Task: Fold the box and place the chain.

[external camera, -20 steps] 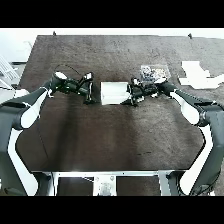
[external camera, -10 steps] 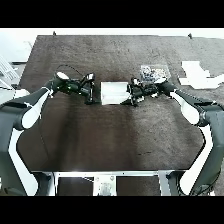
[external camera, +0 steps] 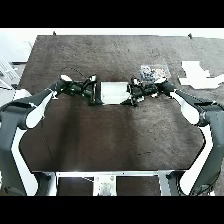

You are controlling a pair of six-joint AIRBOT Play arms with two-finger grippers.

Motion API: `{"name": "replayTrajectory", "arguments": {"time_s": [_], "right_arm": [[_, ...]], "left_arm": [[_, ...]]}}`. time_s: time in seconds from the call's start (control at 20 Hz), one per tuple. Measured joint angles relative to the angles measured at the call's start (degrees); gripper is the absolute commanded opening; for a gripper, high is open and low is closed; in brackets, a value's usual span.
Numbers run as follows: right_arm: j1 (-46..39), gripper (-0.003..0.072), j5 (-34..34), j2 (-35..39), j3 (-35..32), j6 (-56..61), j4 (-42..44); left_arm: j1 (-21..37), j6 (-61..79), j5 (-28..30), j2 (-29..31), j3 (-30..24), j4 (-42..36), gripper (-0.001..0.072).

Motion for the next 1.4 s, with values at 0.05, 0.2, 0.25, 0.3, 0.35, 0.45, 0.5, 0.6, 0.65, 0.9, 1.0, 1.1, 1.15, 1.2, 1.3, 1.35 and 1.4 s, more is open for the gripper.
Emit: {"name": "replayTrajectory", "arguments": {"time_s": [0.05,0.2,0.25,0.3,0.35,0.45,0.5,0.6,0.65,0.9,1.0,1.1,1.15,1.2,1.3,1.35,1.4], "right_arm": [[0.00,0.0435,0.02,0.00,0.00,0.00,0.00],[0.00,0.0435,0.02,0.00,0.00,0.00,0.00],[0.00,0.0435,0.02,0.00,0.00,0.00,0.00],[0.00,0.0435,0.02,0.00,0.00,0.00,0.02],[0.00,0.0435,0.02,0.00,0.00,0.00,0.00],[0.00,0.0435,0.02,0.00,0.00,0.00,0.02],[0.00,0.0435,0.02,0.00,0.00,0.02,0.02],[0.00,0.0435,0.02,0.00,0.00,0.04,0.02],[0.00,0.0435,0.02,0.00,0.00,0.04,0.02],[0.00,0.0435,0.00,0.00,0.00,0.13,0.04],[0.00,0.0435,0.00,0.00,0.00,0.11,0.04],[0.00,0.0435,0.00,0.00,0.00,0.09,0.04],[0.00,0.0435,0.00,0.00,0.00,0.07,0.04],[-0.02,0.0435,-0.02,0.00,0.00,0.07,0.07],[-0.02,0.0435,-0.02,0.00,0.00,0.04,0.04],[-0.02,0.0435,-0.02,0.00,0.00,0.04,0.07],[-0.02,0.0435,-0.02,0.00,0.00,0.04,0.07]], "left_arm": [[-0.20,0.11,0.26,-0.31,0.11,-0.17,0.0719],[-0.76,0.31,0.87,-1.14,0.59,-0.72,0.0719],[-0.94,0.33,1.20,-1.38,0.74,-0.70,0.0718],[-1.14,0.39,1.33,-1.55,0.85,-0.81,0.0718],[-1.27,0.44,1.60,-1.62,0.98,-1.09,0.0718],[-1.40,0.46,1.90,-1.81,1.07,-1.09,0.0718],[-1.40,0.46,2.10,-1.86,1.14,-1.09,0.0718],[-1.44,0.48,2.19,-1.90,1.18,-1.16,0.0718],[-1.51,0.48,2.32,-1.92,1.18,-1.20,0.0718],[-1.53,0.48,2.49,-1.97,1.18,-1.18,0.0587],[-1.53,0.48,2.67,-1.97,1.18,-1.18,0.0558],[-1.53,0.46,2.93,-1.97,1.18,-1.18,0.0359],[-1.55,0.46,3.10,-1.97,1.18,-1.18,0.0360],[-1.57,0.46,3.26,-1.97,1.18,-1.18,0.0360],[-1.57,0.46,3.65,-1.97,1.18,-1.20,0.0359],[-1.57,0.46,3.93,-1.97,1.18,-1.25,0.0360],[-1.57,0.46,4.04,-1.97,1.18,-1.25,0.0360]]}}
